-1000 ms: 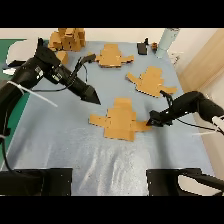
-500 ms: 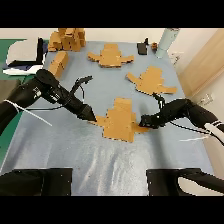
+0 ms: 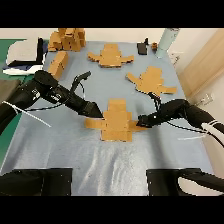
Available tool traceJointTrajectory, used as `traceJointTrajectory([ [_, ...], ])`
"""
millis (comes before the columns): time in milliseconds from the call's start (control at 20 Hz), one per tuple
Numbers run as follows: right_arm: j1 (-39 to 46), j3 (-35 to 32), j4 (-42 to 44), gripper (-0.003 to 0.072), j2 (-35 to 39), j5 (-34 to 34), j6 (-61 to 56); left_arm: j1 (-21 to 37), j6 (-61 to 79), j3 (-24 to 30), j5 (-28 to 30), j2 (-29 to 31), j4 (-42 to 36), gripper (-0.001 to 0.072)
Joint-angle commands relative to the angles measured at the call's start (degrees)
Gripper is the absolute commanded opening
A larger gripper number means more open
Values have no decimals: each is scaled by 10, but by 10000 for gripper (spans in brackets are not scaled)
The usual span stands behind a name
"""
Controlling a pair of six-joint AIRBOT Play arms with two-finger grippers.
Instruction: Fold the box.
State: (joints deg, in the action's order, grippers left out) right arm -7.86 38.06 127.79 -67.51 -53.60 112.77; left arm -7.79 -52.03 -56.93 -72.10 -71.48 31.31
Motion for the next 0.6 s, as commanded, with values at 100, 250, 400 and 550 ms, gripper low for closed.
traceJointTrajectory([
  [100,-62,-50,6,3,85,26,54,0,-16,-1,69,-14,26,602],
  [250,-93,-75,6,3,127,45,54,0,-19,-1,98,-51,34,602],
  [400,-118,-76,1,3,163,56,53,3,-20,-1,100,-103,35,603],
  [550,-119,-76,-1,3,173,53,53,15,-34,-1,103,-136,34,593],
])
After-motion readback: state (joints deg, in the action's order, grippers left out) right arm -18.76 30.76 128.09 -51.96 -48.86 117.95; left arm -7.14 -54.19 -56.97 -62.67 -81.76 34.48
